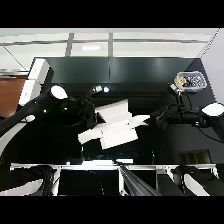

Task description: Fold the box and place the chain.

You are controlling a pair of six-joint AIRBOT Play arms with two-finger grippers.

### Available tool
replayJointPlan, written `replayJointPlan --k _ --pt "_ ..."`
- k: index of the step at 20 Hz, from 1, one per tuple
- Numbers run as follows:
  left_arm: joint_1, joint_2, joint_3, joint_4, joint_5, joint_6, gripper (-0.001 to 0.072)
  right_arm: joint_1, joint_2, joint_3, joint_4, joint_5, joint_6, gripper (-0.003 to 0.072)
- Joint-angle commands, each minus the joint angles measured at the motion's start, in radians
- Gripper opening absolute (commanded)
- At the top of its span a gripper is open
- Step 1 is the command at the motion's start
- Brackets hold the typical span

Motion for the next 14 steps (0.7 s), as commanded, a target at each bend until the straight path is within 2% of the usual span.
replayJointPlan --k 1,4,8,12,14 --pt "-0.06 0.019 -0.024 0.084 0.159 0.232 0.0027 0.0 0.001 0.009 -0.014 -0.005 -0.166 0.071" --pt "-0.091 0.003 -0.024 0.089 0.29 0.231 0.0027 0.0 0.001 0.009 -0.014 -0.059 -0.257 0.0709" --pt "-0.092 -0.031 -0.024 0.089 0.278 0.228 0.0028 0.036 0.001 0.008 -0.047 -0.043 -0.285 0.0709" --pt "-0.102 -0.046 -0.023 0.072 0.275 0.263 0.0029 0.208 -0.008 -0.014 -0.138 -0.122 -0.284 0.071" --pt "-0.108 -0.046 -0.023 0.074 0.274 0.301 0.0029 0.285 -0.024 -0.014 -0.24 -0.159 -0.284 0.0709"
